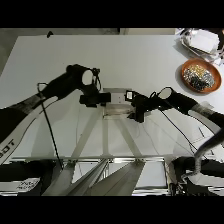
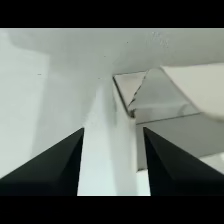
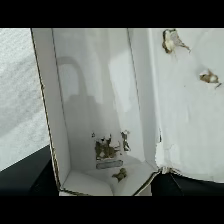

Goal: Fold the box and place the chain.

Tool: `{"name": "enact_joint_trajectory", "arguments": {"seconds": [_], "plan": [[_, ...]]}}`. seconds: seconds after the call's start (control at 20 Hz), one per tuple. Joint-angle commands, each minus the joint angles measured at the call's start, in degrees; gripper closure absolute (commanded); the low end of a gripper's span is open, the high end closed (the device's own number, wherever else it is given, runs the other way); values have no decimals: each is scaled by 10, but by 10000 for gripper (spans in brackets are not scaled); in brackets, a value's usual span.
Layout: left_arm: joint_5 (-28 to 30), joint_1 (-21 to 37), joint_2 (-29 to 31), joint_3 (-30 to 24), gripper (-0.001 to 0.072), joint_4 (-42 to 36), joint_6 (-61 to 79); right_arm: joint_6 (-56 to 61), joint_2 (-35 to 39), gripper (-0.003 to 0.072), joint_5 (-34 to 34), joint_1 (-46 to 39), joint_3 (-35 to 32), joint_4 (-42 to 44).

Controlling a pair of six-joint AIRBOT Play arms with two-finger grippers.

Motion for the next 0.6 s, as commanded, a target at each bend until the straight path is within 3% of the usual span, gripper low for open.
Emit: {"name": "enact_joint_trajectory", "arguments": {"seconds": [0.0, 0.1, 0.15, 0.3, 0.4, 0.55], "plan": [[-17, 55, 60, -4, 181, 0, 192, -1, 0, 386, 1, 0, 0, -1], [-22, 97, 99, -25, 148, -24, 443, -1, 0, 386, 1, 0, 0, -1], [-22, 119, 116, -45, 91, -45, 579, -1, 0, 386, 1, 0, 0, -1], [8, 194, 154, -144, 67, -154, 967, -1, 0, 386, 1, 0, 0, -1], [43, 232, 147, -205, 68, -243, 1167, -1, 0, 386, 1, 0, 0, -1], [101, 245, 97, -255, 66, -351, 1347, -1, 0, 386, 1, 0, 0, -1]]}}
